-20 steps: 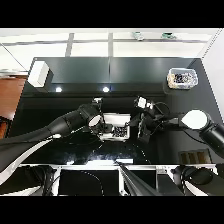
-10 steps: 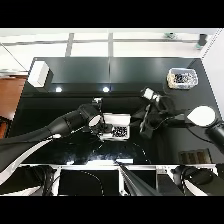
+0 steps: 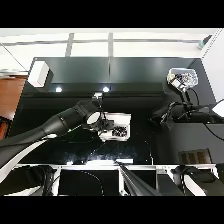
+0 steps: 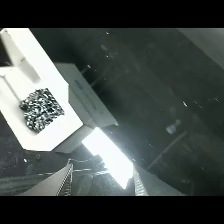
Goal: Fold the box and place the chain.
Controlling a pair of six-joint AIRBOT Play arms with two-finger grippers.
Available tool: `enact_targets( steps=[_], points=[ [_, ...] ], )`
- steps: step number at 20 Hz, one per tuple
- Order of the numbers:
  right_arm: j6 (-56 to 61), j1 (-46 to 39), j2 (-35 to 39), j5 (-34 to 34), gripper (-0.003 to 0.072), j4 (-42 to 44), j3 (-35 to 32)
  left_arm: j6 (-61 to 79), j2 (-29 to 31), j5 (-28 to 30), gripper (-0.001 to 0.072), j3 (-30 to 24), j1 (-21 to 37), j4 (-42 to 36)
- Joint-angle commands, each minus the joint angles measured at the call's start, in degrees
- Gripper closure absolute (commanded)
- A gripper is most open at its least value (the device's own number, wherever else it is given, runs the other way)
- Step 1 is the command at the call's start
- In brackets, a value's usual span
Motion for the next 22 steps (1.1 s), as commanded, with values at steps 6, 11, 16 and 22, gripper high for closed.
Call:
enact_targets(
  steps=[6,11,16,22],
  points=[
    [0.22,-1.55,0.07,-0.63,0.0253,-0.09,0.02,26.97,16.37,-14.58,0.0399,-0.07,8.52,1.42],
    [0.87,-1.55,0.04,-0.63,0.0254,-0.09,0.02,67.47,24.68,-5.77,0.0399,-11.63,34.67,-30.82],
    [0.87,-1.44,0.04,-0.59,0.0253,-0.07,0.02,123.64,16.35,-4.39,0.0001,-19.76,47.8,-60.35],
    [1.97,-1.44,0.04,-0.7,0.0254,-0.11,0.0,149.65,2.34,-1.25,0.0002,-19.45,40.96,-56.72]
  ],
)
